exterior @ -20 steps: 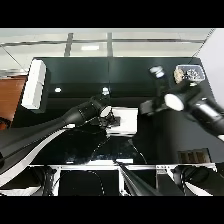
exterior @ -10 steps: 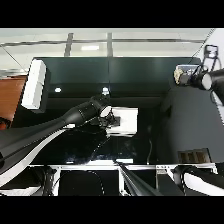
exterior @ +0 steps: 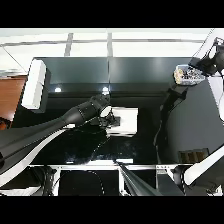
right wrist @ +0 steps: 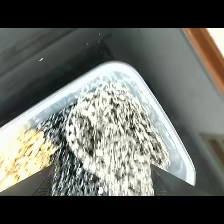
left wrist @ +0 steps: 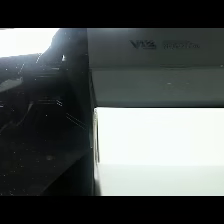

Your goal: Fold the box and place the chain.

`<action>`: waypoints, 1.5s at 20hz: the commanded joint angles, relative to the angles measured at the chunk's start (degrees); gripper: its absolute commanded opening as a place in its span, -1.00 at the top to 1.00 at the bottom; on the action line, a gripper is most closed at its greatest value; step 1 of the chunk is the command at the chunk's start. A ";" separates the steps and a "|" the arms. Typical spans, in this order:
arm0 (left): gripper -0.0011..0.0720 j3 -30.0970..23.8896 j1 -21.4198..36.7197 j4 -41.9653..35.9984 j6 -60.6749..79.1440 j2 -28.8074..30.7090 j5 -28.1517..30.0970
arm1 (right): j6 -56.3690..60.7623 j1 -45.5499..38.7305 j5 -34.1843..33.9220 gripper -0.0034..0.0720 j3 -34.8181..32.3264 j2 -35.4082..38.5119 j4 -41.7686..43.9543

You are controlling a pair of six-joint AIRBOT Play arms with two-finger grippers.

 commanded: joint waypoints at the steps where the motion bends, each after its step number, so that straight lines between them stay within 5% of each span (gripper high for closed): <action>1: 0.89 0.00 0.02 0.02 0.00 0.00 0.13 | -0.90 -1.88 1.84 -0.85 6.38 -6.45 1.62; 4: 0.89 0.00 0.02 0.00 0.00 0.00 0.11 | -2.12 -1.92 -0.92 -0.79 6.38 -7.61 1.75; 5: 0.89 0.00 0.02 0.00 0.00 0.00 0.11 | -2.12 -1.95 -1.09 -0.53 6.38 -7.93 2.10; 6: 0.89 0.00 0.02 0.00 0.00 0.00 0.13 | -2.12 -1.95 -0.92 -0.51 6.38 -8.13 2.43; 9: 0.89 0.00 0.02 0.00 0.00 0.00 0.13 | -2.38 -1.95 1.73 0.86 6.62 -7.61 2.93; 18: 0.89 0.00 0.02 0.00 0.00 0.00 0.13 | -20.39 -1.95 12.37 0.85 6.67 11.45 7.56; 22: 0.89 0.00 0.02 0.00 0.00 0.00 -0.13 | -25.20 -2.16 15.89 0.85 6.60 22.93 22.16; 30: 0.89 0.00 0.02 0.00 0.00 0.00 -0.09 | -26.58 -2.14 17.46 0.86 1.86 44.96 36.00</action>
